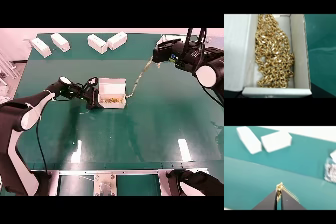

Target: Fold the box and place the chain.

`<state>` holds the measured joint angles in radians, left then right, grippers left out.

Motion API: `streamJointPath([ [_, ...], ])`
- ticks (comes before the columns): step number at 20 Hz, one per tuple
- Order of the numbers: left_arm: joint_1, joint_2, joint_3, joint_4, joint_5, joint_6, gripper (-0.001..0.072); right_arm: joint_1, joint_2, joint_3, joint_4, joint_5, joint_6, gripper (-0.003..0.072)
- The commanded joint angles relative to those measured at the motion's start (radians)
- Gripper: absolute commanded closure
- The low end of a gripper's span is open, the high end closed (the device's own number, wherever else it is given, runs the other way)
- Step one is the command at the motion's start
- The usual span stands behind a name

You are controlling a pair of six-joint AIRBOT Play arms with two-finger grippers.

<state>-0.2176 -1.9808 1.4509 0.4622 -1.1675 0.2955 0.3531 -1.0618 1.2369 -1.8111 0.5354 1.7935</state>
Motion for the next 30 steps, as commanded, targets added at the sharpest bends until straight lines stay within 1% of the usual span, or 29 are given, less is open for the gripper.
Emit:
streamJointPath([
  [1, 0.0, 0.001, 0.0, 0.0, 0.001, 0.0, 0.0141, 0.089, 0.068, 0.002, -0.008, 0.0, -0.025, 0.068],
  [5, 0.0, 0.001, 0.0, 0.0, 0.001, 0.0, 0.0141, 0.168, 0.069, 0.021, -0.008, -0.005, -0.05, 0.068],
  [7, 0.0, 0.001, 0.0, 0.0, 0.0, 0.0, 0.0141, 0.195, 0.069, 0.045, -0.007, -0.035, -0.076, 0.0681],
  [13, 0.0, 0.001, 0.0, 0.0, 0.0, 0.0, 0.0141, 0.222, 0.068, 0.114, -0.007, -0.176, -0.104, 0.0681],
  [18, 0.0, 0.001, 0.0, 0.0, 0.0, 0.0, 0.0141, 0.24, 0.064, 0.146, -0.004, -0.198, -0.111, 0.0681],
  [23, 0.0, 0.001, 0.0, 0.0, 0.0, 0.0, 0.0141, 0.24, 0.007, 0.127, 0.035, -0.171, -0.111, 0.0681],
  [25, 0.0, 0.001, 0.0, 0.0, 0.001, 0.0, 0.0141, 0.24, -0.026, 0.102, 0.08, -0.167, -0.111, 0.0681],
  [30, 0.0, 0.001, 0.0, 0.0, 0.0, 0.0, 0.0141, 0.24, -0.054, -0.046, 0.159, -0.168, -0.094, 0.0681],
])
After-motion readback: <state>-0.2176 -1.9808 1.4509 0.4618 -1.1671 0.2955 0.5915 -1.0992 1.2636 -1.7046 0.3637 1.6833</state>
